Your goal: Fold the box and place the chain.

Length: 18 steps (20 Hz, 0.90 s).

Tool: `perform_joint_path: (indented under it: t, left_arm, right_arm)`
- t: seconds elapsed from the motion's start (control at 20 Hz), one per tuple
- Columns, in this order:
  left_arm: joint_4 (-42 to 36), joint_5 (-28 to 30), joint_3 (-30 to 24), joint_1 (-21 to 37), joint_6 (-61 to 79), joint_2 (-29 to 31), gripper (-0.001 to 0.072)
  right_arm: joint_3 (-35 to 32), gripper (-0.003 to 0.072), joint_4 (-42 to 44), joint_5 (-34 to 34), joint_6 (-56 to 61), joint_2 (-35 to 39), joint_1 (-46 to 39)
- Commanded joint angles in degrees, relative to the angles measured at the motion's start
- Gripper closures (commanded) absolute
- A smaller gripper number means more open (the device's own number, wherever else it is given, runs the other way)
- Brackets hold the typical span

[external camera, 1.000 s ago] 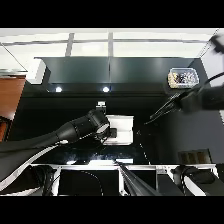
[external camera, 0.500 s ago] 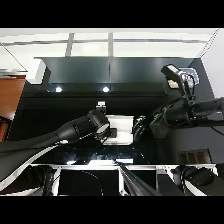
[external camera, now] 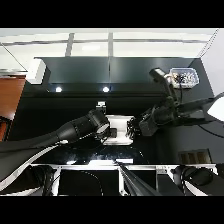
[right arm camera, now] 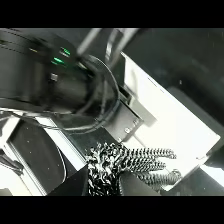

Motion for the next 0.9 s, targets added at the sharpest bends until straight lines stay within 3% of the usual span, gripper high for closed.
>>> perform_joint_path:
  t: [0.0, 0.2, 0.7, 0.75, 0.8, 0.85]
  left_arm:
    - [0.0, 0.0, 0.0, 0.0, 0.0, 0.0, 0.0683]
    - [0.0, 0.0, 0.0, 0.0, 0.0, 0.0, 0.0684]
    - [0.0, 0.0, 0.0, 0.0, 0.0, 0.0, 0.0683]
    - [0.0, 0.0, 0.0, 0.0, 0.0, 0.0, 0.0683]
    - [0.0, 0.0, 0.0, 0.0, 0.0, 0.0, 0.0683]
    - [0.0, 0.0, 0.0, 0.0, 0.0, 0.0, 0.0683]
  right_arm:
    - [-3.6, 0.0679, 0.3, -2.1, 0.0, -2.8, 0.1]
    - [-5.5, 0.0679, 1.1, -5.6, 0.0, -5.7, 0.1]
    - [-5.5, 0.0663, 1.7, -5.0, 0.0, -7.7, 0.1]
    - [-5.5, 0.0514, 1.6, -5.1, 0.0, -7.7, 0.1]
    - [-5.5, 0.0275, 1.3, -4.9, 0.0, -7.7, 0.1]
    - [-5.2, 0.0253, -1.0, -4.1, 0.0, -7.6, -0.3]
